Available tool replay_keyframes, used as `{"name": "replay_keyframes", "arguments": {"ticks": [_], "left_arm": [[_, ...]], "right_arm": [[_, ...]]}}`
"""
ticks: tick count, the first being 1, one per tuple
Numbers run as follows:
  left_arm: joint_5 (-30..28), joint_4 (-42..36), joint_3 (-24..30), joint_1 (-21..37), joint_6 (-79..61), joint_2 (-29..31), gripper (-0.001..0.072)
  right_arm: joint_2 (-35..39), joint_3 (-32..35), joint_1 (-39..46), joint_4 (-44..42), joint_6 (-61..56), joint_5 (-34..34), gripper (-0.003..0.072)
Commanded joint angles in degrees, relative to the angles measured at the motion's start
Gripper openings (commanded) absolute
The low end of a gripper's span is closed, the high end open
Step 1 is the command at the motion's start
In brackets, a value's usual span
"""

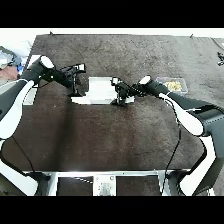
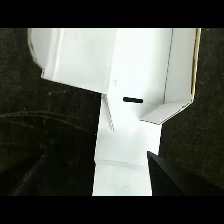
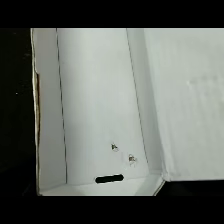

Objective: Fold the box and place the chain.

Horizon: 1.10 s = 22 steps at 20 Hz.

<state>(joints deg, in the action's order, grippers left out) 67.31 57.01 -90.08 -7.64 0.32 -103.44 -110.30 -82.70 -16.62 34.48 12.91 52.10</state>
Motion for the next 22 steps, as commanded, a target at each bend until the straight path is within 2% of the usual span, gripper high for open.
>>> {"name": "replay_keyframes", "arguments": {"ticks": [1, 6, 11, 12, 13, 16, 17, 20, 22], "left_arm": [[-0.2, -2.0, 0.4, -0.2, -5.3, -0.3, 0.0712], [-0.8, -0.5, 0.2, -1.5, -6.5, -0.3, 0.0712], [2.1, -1.6, 0.3, -1.5, -8.3, -0.7, 0.071], [2.4, -1.6, 0.3, -1.5, -8.3, -0.7, 0.0637], [2.5, -1.8, 0.3, -1.5, -7.7, -0.7, 0.049], [2.4, -1.2, 0.2, -2.0, -4.9, -0.7, 0.0502], [3.3, -0.6, 0.2, -2.3, -4.5, -0.7, 0.068], [3.0, 4.4, 0.2, -3.3, -1.1, -0.7, 0.0692], [2.1, 3.8, 0.2, -3.5, 0.7, -0.9, 0.0691]], "right_arm": [[0.0, 0.0, 0.0, 0.0, 0.0, 0.0, 0.0602], [0.0, 0.0, 0.0, 0.0, 0.0, 0.0, 0.0602], [0.0, 0.0, 0.0, 0.0, 0.0, 0.0, 0.0602], [0.0, 0.0, 0.0, 0.0, -0.1, 0.0, 0.0602], [0.0, 0.0, 0.0, 0.0, 0.0, 0.0, 0.0602], [0.0, 0.0, 0.0, 0.0, 0.0, 0.0, 0.0602], [0.0, 0.0, 0.0, 0.0, 0.0, 0.0, 0.0602], [0.0, 0.0, 0.0, 0.0, 0.0, 0.0, 0.0602], [0.0, 0.0, 0.0, 0.0, 0.0, 0.0, 0.0602]]}}
